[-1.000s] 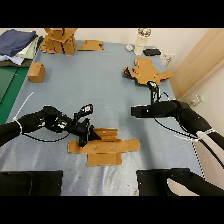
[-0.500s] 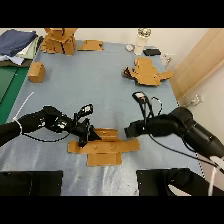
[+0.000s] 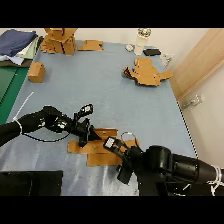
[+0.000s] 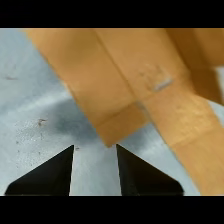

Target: Fold the box.

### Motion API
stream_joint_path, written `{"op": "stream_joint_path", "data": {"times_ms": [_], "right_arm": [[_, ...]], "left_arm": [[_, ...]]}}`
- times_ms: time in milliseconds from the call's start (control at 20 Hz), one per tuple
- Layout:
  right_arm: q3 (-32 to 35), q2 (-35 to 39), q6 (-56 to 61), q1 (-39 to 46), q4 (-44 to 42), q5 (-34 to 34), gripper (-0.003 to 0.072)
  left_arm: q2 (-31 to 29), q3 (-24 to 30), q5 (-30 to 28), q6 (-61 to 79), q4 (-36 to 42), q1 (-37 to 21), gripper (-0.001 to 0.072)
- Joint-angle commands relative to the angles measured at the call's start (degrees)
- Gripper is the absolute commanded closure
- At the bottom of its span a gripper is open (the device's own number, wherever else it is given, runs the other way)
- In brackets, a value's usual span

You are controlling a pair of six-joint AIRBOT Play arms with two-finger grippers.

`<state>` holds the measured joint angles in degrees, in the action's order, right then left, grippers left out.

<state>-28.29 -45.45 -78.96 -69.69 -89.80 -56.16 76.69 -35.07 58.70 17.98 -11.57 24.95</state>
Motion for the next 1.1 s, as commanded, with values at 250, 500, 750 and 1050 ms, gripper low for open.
{"op": "stream_joint_path", "data": {"times_ms": [250,500,750,1050], "right_arm": [[-0.09,-8.04,-2.25,-5.2,11.91,5.25,0.0262],[-0.63,-8.04,-0.94,-5.2,14.84,5.81,0.0264],[-1.86,-8.02,-0.57,-5.25,14.84,5.55,0.0267],[-1.2,-6.95,9.62,-15.21,18.56,1.44,0.0293]], "left_arm": [[-0.02,0.0,0.0,0.0,0.0,-0.02,0.0696],[-0.02,0.0,0.0,0.0,0.0,-0.02,0.0696],[-0.02,0.0,-0.02,0.0,0.0,-0.02,0.0696],[-0.02,0.0,-0.02,0.0,0.0,-0.02,0.0696]]}}
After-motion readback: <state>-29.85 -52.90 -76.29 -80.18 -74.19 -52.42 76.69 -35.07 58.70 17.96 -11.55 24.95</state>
